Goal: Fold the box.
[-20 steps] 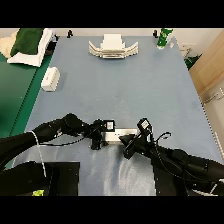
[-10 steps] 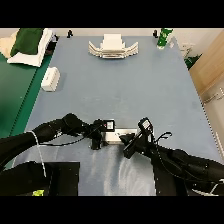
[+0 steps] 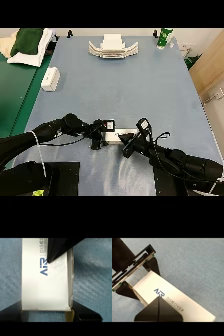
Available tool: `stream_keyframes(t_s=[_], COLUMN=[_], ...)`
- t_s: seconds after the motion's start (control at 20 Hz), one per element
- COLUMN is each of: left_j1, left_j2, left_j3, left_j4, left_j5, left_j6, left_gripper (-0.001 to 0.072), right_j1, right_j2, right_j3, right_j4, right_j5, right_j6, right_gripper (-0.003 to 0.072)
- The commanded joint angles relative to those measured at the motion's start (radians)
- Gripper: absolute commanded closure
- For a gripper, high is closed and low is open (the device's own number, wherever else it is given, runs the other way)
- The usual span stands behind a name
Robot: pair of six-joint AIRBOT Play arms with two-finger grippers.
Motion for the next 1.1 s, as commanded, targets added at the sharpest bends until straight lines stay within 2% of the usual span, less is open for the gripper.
stream_keyframes(t_s=[0.0,0.15,0.25,0.4,0.6,1.05], left_j1=[0.001,0.001,0.001,0.001,0.001,0.001], left_j2=[0.0,0.0,0.0,0.0,0.0,0.0], left_j3=[0.001,0.001,0.001,0.001,0.001,0.001], left_j4=[0.001,0.001,0.001,0.0,0.0,0.0], left_j5=[0.0,0.0,0.0,0.0,0.0,0.0], left_j6=[0.002,0.002,0.002,0.002,0.002,0.002], left_gripper=[0.024,0.024,0.024,0.024,0.024,0.024], right_j1=[0.0,0.0,-0.001,-0.003,-0.003,-0.002], right_j2=[-0.003,0.011,0.046,0.087,0.072,0.025], right_j3=[-0.002,-0.002,-0.002,-0.002,-0.002,-0.002], right_j4=[0.002,-0.015,-0.13,-0.185,-0.263,-0.213], right_j5=[-0.027,0.008,0.016,0.013,0.01,-0.057], right_j6=[0.017,0.014,-0.006,-0.064,-0.08,-0.06], right_gripper=[0.0684,0.0685,0.0685,0.0684,0.0656,0.067])
